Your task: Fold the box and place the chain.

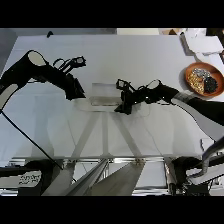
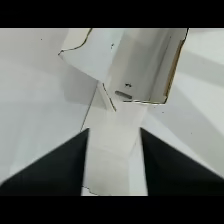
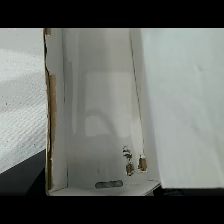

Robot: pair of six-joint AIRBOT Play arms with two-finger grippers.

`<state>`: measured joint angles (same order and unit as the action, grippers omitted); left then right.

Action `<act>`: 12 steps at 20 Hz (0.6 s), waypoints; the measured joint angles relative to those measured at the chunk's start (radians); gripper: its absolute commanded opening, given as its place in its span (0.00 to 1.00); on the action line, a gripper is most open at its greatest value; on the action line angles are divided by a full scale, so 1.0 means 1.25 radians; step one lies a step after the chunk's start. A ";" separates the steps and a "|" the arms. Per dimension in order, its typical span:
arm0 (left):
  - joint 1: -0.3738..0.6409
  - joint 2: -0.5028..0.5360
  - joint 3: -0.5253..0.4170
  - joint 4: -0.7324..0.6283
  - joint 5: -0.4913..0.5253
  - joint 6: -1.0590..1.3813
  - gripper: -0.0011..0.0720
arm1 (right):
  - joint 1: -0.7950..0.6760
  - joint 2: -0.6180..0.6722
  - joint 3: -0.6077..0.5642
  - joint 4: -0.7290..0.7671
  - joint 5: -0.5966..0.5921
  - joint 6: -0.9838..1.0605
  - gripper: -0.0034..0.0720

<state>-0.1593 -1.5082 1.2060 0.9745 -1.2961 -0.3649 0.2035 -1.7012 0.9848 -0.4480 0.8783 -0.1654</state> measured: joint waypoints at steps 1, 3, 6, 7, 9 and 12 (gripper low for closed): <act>-0.002 0.000 0.000 0.008 0.009 0.010 0.58 | 0.000 0.000 0.000 0.000 0.000 0.000 0.59; -0.002 -0.005 -0.001 0.009 0.017 0.056 0.58 | 0.000 0.000 0.000 0.000 0.000 0.000 0.59; 0.012 -0.012 -0.030 -0.015 0.035 0.165 0.58 | 0.000 0.000 0.000 0.000 0.000 0.000 0.59; 0.016 -0.013 -0.050 -0.027 0.044 0.211 0.58 | 0.000 0.000 0.000 0.000 0.000 0.000 0.59; 0.019 -0.014 -0.094 -0.046 0.080 0.300 0.59 | 0.000 0.000 0.000 0.000 0.000 0.000 0.59; 0.021 -0.017 -0.147 -0.097 0.139 0.410 0.59 | 0.000 0.000 0.000 0.000 0.000 0.000 0.59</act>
